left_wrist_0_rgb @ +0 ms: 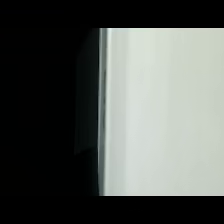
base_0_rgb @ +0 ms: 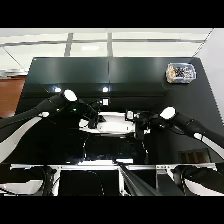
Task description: Fold the box and place the chain.
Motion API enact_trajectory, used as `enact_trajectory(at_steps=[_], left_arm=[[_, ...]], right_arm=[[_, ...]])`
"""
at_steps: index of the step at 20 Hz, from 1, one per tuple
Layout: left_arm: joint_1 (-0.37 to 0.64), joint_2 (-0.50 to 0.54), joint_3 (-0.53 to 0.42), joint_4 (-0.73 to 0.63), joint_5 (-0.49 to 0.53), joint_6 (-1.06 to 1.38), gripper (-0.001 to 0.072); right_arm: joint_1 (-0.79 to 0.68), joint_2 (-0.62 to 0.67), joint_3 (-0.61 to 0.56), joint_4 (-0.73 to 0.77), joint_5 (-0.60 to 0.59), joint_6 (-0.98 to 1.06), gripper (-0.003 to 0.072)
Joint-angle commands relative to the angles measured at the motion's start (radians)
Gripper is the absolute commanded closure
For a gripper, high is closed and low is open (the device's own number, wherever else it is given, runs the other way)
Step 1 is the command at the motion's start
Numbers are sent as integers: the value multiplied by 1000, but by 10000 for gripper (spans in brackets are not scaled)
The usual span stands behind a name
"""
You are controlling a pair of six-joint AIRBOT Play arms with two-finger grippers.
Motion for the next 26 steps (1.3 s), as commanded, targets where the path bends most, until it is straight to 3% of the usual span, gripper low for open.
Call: enact_trajectory(at_steps=[1, 16, 17, 18, 19, 22, 23, 24, 25, 26], left_arm=[[0, 0, 1, 0, 3, -1, 683], [-2, 0, 1, -8, 3, -1, 683], [-2, 0, 1, -8, 3, -1, 683], [-2, 0, 1, -8, 4, -1, 683], [-2, 0, 1, -8, 4, -1, 683], [-2, 0, 9, -1, 2, -6, 679], [1, 4, 23, 8, -7, -10, 534], [8, 12, 40, 13, -27, -14, 271], [19, 27, 60, 24, -34, -54, 142], [33, 49, 80, 48, -36, -116, 90]], right_arm=[[5, -10, 1, 5, -5, -8, -23], [42, -33, 23, -66, -48, 86, -22], [42, -33, 23, -66, -48, 86, 21], [42, -33, 23, -66, -48, 86, 144], [42, -33, 23, -66, -48, 86, 212], [42, -33, 23, -66, -48, 86, 211], [42, -33, 23, -66, -48, 86, 211], [42, -33, 23, -66, -49, 86, 211], [42, -33, 23, -66, -49, 86, 211], [42, -33, 23, -66, -49, 86, 211]])
